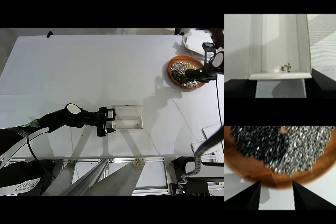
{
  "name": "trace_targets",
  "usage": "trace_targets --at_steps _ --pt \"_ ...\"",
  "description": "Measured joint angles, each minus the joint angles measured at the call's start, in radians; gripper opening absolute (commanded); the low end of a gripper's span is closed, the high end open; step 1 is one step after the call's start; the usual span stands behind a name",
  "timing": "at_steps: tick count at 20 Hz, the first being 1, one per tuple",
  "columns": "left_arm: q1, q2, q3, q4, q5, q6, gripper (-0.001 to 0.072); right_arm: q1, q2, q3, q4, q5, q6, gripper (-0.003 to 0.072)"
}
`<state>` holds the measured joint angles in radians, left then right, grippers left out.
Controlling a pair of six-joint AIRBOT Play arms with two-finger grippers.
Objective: Fold the box and place the chain.
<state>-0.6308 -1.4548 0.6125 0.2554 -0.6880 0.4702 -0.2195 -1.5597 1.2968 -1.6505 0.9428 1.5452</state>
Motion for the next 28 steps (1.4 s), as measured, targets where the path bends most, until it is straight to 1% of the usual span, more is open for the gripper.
trace_targets --at_steps 1,3,5,6,9,12,13,14,15,16,19,22,25,28 --pt "0.0 0.0 0.0 0.0 0.0 0.0 0.0086 -0.008 -0.036 0.024 0.011 -0.014 -0.002 0.0395" --pt "0.0 0.0 0.0 0.0 0.0 0.0 0.0086 -0.018 -0.089 0.056 0.04 -0.05 -0.006 0.0334" --pt "0.0 0.0 0.0 0.0 0.0 0.0 0.0086 -0.024 -0.124 0.072 0.074 -0.077 -0.014 0.0329" --pt "0.0 0.0 0.0 0.0 0.0 0.0 0.0086 -0.026 -0.139 0.078 0.095 -0.087 -0.022 0.0311" --pt "0.0 0.0 0.0 0.0 0.0 0.0 0.0086 -0.028 -0.168 0.087 0.144 -0.108 -0.036 0.0254" --pt "0.0 0.0 0.0 0.0 -0.001 0.0 0.0086 -0.029 -0.188 0.089 0.169 -0.109 -0.045 0.0151" --pt "0.0 0.0 0.0 0.0 -0.001 0.0 0.0086 -0.029 -0.192 0.09 0.173 -0.103 -0.047 0.015" --pt "0.0 0.0 0.0 0.0 -0.001 0.0 0.0086 -0.029 -0.196 0.09 0.177 -0.096 -0.048 0.0134" --pt "0.0 0.0 0.0 0.0 -0.001 0.0 0.0086 -0.029 -0.198 0.091 0.179 -0.095 -0.05 0.0036" --pt "0.0 0.0 0.0 0.0 -0.001 0.0 0.0086 -0.03 -0.198 0.092 0.182 -0.092 -0.05 0.0013" --pt "0.0 0.0 0.0 0.0 -0.001 0.0 0.0086 -0.03 -0.194 0.092 0.185 -0.075 -0.05 0.0012" --pt "0.0 0.0 0.0 0.0 -0.001 0.0 0.0086 -0.029 -0.15 0.094 0.186 -0.055 -0.058 0.0012" --pt "0.0 0.0 0.0 0.0 -0.001 0.0 0.0086 -0.03 -0.064 0.094 0.185 -0.029 -0.089 0.0013" --pt "0.0 0.0 0.0 0.0 -0.001 0.0 0.0086 -0.03 0.048 0.094 0.186 0.028 -0.133 0.0012"
